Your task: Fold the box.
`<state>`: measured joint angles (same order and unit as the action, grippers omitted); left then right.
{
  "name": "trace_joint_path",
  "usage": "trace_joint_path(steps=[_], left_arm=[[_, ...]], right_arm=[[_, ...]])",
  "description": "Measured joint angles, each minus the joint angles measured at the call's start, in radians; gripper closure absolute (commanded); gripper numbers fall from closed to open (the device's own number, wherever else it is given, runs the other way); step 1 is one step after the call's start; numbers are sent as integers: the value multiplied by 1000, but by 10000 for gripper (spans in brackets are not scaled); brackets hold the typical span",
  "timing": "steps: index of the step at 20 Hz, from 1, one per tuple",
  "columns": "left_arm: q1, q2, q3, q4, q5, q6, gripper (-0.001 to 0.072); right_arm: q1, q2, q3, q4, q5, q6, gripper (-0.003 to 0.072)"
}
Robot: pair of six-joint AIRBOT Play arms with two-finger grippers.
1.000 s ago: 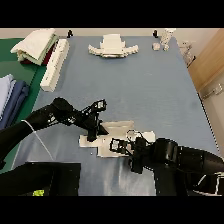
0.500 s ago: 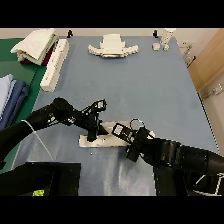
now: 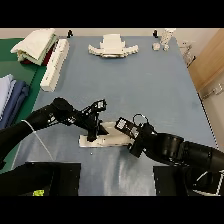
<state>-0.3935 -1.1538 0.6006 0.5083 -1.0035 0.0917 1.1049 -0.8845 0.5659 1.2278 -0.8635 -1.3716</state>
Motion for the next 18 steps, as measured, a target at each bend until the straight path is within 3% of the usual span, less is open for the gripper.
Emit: trace_joint_path(steps=[5, 12, 18], left_arm=[[0, 0, 0, 0, 0, 0, 695], [-1, 0, 0, 0, 0, 0, 695], [-1, 0, 0, 0, 0, 0, 695]], right_arm=[[-198, 2, -3, 274, 74, -469, -34], [-521, -10, -74, 881, 84, -1349, -34], [-589, -83, -94, 1051, 47, -1579, -34]])
